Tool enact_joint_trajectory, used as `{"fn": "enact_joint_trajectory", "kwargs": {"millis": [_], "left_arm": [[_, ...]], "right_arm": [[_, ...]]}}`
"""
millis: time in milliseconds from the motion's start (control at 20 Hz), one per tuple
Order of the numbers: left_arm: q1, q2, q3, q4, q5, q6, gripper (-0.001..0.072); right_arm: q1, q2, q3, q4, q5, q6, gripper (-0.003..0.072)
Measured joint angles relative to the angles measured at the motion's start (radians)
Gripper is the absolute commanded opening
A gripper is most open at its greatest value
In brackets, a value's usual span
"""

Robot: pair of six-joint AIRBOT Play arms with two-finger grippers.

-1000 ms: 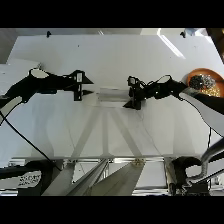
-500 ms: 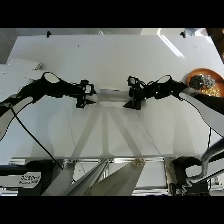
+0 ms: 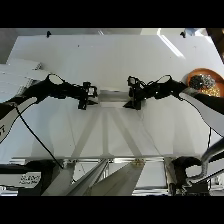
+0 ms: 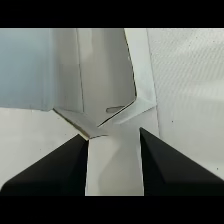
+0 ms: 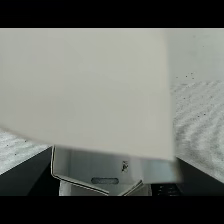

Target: Fold the box and place the chain.

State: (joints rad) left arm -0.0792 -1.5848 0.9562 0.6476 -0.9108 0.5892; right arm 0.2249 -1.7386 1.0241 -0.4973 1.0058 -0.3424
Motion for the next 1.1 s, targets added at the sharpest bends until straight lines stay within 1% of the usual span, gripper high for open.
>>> {"fn": "enact_joint_trajectory", "kwargs": {"millis": [200, 250, 300, 550, 600, 650, 700, 1100], "left_arm": [[-0.011, -0.003, 0.000, -0.048, 0.028, 0.044, 0.0321], [-0.014, -0.004, 0.000, -0.053, 0.032, 0.050, 0.0310], [-0.017, -0.004, 0.000, -0.064, 0.038, 0.055, 0.0264], [-0.028, -0.008, 0.000, -0.086, 0.045, 0.066, 0.0262], [-0.031, -0.009, 0.000, -0.089, 0.043, 0.067, 0.0249], [-0.034, -0.010, 0.000, -0.091, 0.040, 0.071, 0.0200], [-0.035, -0.012, 0.000, -0.098, 0.034, 0.075, 0.0191], [-0.046, -0.020, 0.000, -0.154, 0.029, 0.088, 0.0199]], "right_arm": [[0.000, 0.000, 0.000, 0.000, 0.000, 0.000, 0.0354], [0.000, 0.000, 0.000, 0.000, 0.000, 0.001, 0.0354], [0.000, 0.000, 0.000, 0.001, 0.000, 0.002, 0.0354], [0.000, 0.000, 0.000, 0.000, 0.000, 0.001, 0.0354], [0.000, 0.000, 0.000, 0.000, 0.000, 0.001, 0.0354], [0.000, 0.000, 0.000, 0.000, 0.000, 0.000, 0.0354], [0.000, 0.000, 0.000, 0.000, 0.001, 0.000, 0.0354], [0.000, 0.000, 0.000, 0.000, 0.001, -0.001, 0.0354]]}}
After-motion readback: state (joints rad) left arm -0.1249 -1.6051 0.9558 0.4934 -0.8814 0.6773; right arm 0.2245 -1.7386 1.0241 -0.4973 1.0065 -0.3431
